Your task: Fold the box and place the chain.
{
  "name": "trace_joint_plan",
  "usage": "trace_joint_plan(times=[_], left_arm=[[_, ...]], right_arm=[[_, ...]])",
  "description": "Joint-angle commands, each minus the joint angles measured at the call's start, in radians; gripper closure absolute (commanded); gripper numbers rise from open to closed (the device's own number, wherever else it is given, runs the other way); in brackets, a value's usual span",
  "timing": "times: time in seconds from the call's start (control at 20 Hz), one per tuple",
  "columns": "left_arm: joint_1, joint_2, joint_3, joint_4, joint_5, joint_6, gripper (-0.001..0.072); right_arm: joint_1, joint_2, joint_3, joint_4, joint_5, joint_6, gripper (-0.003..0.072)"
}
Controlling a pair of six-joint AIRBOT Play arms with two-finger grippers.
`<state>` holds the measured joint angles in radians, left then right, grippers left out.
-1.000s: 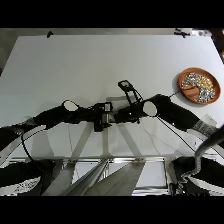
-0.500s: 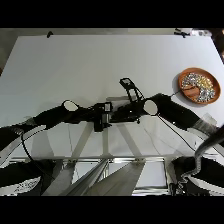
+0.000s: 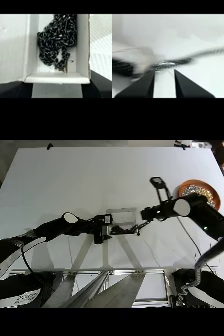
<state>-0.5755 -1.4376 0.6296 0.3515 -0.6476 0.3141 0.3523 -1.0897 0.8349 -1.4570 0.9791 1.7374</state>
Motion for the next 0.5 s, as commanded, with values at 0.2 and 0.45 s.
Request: trace_joint_plan(times=[0.2, 0.45], left_arm=[[0.0, 0.0, 0.0, 0.0, 0.0, 0.0, 0.0557], [0.0, 0.0, 0.0, 0.0, 0.0, 0.0, 0.0557]], right_arm=[[-0.285, -0.059, -0.027, -0.162, -0.167, 0.301, 0.0386], [-0.297, -0.201, -0.027, -0.287, -0.185, 0.479, 0.0386]])
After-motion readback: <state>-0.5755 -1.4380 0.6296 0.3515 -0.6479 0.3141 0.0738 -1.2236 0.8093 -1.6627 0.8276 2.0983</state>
